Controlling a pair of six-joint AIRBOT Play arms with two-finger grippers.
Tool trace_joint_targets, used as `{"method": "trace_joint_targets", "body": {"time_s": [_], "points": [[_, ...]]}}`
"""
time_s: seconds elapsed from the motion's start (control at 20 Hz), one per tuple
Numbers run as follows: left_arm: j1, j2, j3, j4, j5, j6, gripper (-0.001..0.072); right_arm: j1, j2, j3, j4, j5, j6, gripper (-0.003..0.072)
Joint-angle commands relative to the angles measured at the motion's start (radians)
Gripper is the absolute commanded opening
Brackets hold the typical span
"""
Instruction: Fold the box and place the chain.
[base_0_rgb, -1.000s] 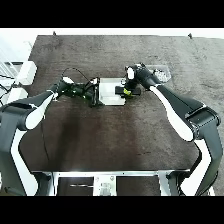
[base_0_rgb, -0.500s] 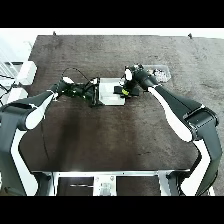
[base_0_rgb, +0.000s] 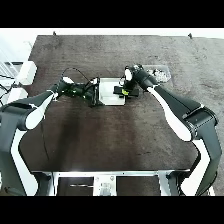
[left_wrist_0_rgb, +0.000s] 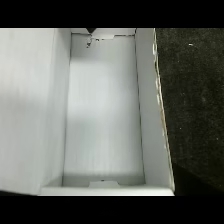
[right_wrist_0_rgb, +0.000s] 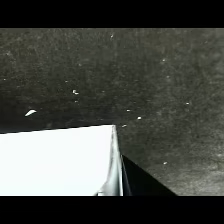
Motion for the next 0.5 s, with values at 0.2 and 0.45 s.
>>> {"method": "trace_joint_targets", "body": {"time_s": [0.2, 0.45], "points": [[0.000, 0.001, 0.000, 0.000, -0.001, 0.002, 0.0530, 0.000, 0.007, 0.050, -0.006, 0.097, -0.037, 0.0340], [0.000, 0.001, 0.000, 0.000, -0.001, 0.002, 0.0530, 0.000, 0.062, 0.051, -0.007, 0.103, -0.110, 0.0455]]}}
